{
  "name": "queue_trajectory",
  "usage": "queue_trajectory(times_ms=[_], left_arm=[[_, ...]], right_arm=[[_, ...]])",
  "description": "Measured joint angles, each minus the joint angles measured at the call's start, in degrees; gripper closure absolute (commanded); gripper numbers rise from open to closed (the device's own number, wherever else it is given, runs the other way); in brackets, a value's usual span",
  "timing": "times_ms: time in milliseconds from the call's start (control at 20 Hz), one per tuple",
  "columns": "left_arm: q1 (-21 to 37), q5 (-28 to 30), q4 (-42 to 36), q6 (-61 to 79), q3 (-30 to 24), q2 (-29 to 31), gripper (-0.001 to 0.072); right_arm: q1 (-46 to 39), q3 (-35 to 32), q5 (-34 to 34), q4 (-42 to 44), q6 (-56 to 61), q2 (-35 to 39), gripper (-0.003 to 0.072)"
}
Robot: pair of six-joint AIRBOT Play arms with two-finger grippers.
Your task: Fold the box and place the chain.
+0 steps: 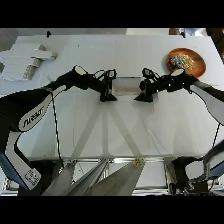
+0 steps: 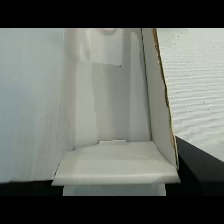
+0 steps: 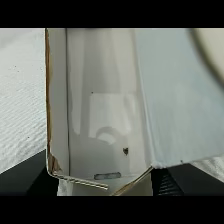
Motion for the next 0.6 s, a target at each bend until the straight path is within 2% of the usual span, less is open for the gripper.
queue_trajectory(times_ms=[450,600], left_arm=[[0.0,0.02,-0.04,-0.02,0.02,-0.02,0.0334],[0.0,-0.02,-0.04,-0.04,0.02,-0.02,0.0334]], right_arm=[[0.02,0.0,-1.27,0.04,0.17,0.0,0.0177],[0.02,-0.02,-1.44,0.02,0.22,0.0,0.0085]])
